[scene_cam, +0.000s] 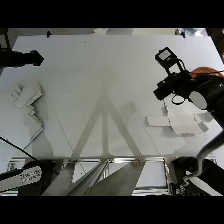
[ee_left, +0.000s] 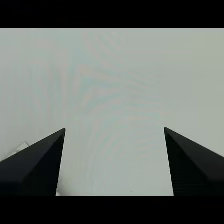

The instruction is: Fold the box and place the chain.

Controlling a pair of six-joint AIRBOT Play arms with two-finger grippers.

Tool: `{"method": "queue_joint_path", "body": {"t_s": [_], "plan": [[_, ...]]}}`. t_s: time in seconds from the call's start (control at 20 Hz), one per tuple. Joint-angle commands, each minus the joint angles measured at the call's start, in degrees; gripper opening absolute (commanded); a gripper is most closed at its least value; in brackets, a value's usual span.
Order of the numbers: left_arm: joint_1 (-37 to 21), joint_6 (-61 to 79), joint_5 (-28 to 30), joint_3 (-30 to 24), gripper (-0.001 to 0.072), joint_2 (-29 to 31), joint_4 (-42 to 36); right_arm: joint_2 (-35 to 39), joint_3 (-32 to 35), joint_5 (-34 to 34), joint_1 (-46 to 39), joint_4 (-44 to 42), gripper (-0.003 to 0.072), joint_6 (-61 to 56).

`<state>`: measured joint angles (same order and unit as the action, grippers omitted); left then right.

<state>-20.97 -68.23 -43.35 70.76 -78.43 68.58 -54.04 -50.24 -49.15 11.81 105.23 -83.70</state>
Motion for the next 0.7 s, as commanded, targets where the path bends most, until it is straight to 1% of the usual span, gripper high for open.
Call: {"method": "queue_joint_path", "body": {"t_s": [0.0, 0.1, 0.2, 0.25, 0.3, 0.5, 0.6, 0.65], "plan": [[-0.07, 0.0, 0.02, 0.04, 0.0697, 0.04, 0.02, 0.39, -0.98, -6.6, -5.55, 4.74, 0.0295, -3.54], [-0.07, 0.02, 0.02, 0.04, 0.0697, 0.04, 0.02, 1.14, -2.23, -10.45, -12.63, 4.13, 0.0295, -3.48], [-0.07, 0.0, 0.02, 0.04, 0.0697, 0.04, 0.02, 2.21, -2.34, -12.74, -19.87, 3.98, 0.0296, -3.13], [-0.07, 0.0, 0.02, 0.04, 0.0697, 0.04, 0.02, 2.36, -2.34, -14.43, -24.04, 3.65, 0.034, -2.97], [-0.07, 0.0, 0.02, 0.04, 0.0697, 0.04, 0.02, 2.29, -2.32, -16.48, -28.09, 3.5, 0.0408, -2.1], [-0.07, 0.0, 0.02, 0.04, 0.0697, 0.04, 0.02, 1.09, -2.32, -24.55, -40.72, 1.88, 0.0412, 8.63], [-0.07, 0.0, 0.02, 0.04, 0.0697, 0.04, 0.02, -1.03, -2.32, -27.26, -45.79, -1.64, 0.0416, 11.96], [-0.07, 0.0, 0.02, 0.04, 0.0697, 0.04, 0.02, -2.34, -2.32, -27.5, -47.82, -3.67, 0.0417, 13.03]]}}
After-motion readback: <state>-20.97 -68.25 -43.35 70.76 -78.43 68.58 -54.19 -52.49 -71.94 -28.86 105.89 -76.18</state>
